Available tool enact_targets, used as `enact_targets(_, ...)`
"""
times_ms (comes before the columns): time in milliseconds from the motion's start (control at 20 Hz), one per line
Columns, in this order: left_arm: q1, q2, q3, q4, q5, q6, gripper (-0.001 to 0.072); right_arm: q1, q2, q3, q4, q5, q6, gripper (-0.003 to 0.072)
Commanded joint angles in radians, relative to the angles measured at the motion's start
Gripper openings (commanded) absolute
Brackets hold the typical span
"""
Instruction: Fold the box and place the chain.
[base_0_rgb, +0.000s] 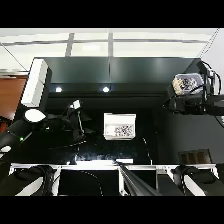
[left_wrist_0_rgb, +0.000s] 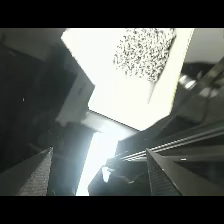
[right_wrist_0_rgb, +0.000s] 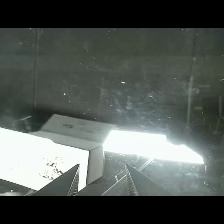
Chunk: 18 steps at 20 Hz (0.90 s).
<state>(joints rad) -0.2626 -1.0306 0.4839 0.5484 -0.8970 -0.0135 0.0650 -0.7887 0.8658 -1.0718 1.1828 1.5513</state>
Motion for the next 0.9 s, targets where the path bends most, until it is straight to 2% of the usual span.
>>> enact_targets(0, -0.030, -0.105, 0.035, -0.005, 0.020, 0.142, 0.0707, 0.000, 0.001, 0.000, 0.013, -0.001, 0.016, 0.0354)
enact_targets(300, -0.086, -0.240, 0.119, 0.029, 0.006, 0.209, 0.0707, 0.000, 0.001, 0.000, 0.013, -0.001, 0.016, 0.0354)
enact_targets(850, -0.193, -0.290, 0.122, 0.012, 0.007, 0.228, 0.0705, 0.000, 0.001, 0.000, 0.013, 0.004, 0.016, 0.0354)
